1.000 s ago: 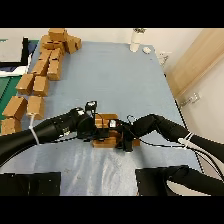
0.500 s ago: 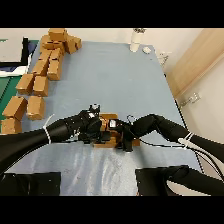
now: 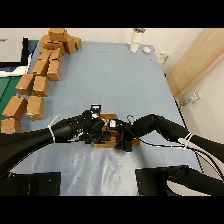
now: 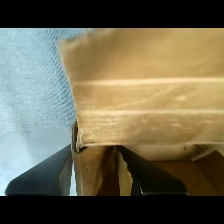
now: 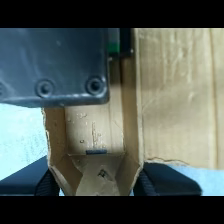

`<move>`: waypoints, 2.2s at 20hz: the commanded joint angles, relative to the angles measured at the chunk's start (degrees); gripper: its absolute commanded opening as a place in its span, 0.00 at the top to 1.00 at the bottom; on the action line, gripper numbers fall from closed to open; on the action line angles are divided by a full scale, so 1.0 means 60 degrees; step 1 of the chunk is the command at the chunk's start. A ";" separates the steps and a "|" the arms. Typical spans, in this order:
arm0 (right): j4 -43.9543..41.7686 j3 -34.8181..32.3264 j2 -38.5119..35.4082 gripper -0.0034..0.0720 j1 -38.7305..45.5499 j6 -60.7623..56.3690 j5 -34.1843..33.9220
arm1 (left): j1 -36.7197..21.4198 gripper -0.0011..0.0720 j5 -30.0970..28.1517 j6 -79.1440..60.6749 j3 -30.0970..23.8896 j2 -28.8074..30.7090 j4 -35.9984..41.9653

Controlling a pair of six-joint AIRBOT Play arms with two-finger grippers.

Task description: Fold the box.

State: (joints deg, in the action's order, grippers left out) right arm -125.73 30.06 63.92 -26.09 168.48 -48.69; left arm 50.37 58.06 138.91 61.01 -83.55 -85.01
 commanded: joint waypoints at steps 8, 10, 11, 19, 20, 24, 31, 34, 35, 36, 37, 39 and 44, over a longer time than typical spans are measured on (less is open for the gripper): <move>-0.0004 -0.0004 0.0004 0.19 0.0004 0.0000 0.0000 | 0.0004 0.97 0.0178 0.0007 0.0146 -0.0226 -0.0033; -0.0004 -0.0004 0.0004 0.19 0.0004 0.0000 0.0000 | 0.0004 0.97 0.0182 0.0007 0.0146 -0.0226 -0.0015; -0.0004 -0.0004 0.0004 0.19 0.0004 0.0000 0.0000 | 0.0004 0.97 0.0182 0.0007 0.0146 -0.0226 0.0007; -0.0004 -0.0004 0.0007 0.19 0.0004 0.0000 0.0000 | -0.0007 0.32 0.0652 -0.0066 0.0259 -0.0222 0.0240; -0.0004 -0.0004 0.0007 0.19 0.0004 0.0000 0.0004 | -0.0015 0.32 0.0831 -0.0069 0.0324 -0.0222 0.0237; -0.0004 -0.0004 0.0004 0.19 0.0004 0.0000 0.0000 | -0.0018 0.33 0.1464 -0.0069 0.0900 -0.0222 0.0248; -0.0004 -0.0004 0.0004 0.19 0.0004 0.0000 0.0004 | -0.1341 0.33 0.3111 -0.0765 0.1606 -0.0226 0.2047; -0.0004 -0.0004 0.0004 0.19 0.0004 0.0000 0.0000 | -0.2109 0.33 0.3158 -0.1392 0.1606 -0.0226 0.3060; -0.0004 -0.0004 0.0007 0.19 0.0004 0.0000 0.0000 | -0.2386 0.33 0.3173 -0.1719 0.1606 -0.0226 0.3490; -0.0004 -0.0004 0.0004 0.19 0.0004 0.0000 0.0004 | -0.2728 0.33 0.3180 -0.2095 0.1606 -0.0226 0.3978; -0.0004 -0.0004 0.0004 0.19 0.0004 0.0000 0.0000 | -0.3075 0.33 0.3173 -0.2514 0.1606 -0.0226 0.4422; -0.0004 -0.0004 0.0007 0.19 0.0004 0.0000 0.0000 | -0.3869 0.33 0.3235 -0.3628 0.1606 -0.0226 0.5370; -0.0004 -0.0004 0.0004 0.19 0.0004 0.0000 0.0000 | -0.5781 0.76 0.4186 -0.6859 0.1599 -0.0350 0.5763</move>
State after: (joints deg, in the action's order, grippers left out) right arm -125.75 30.06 63.92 -26.09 168.48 -48.69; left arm 21.69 79.96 110.69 70.59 -85.21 -53.30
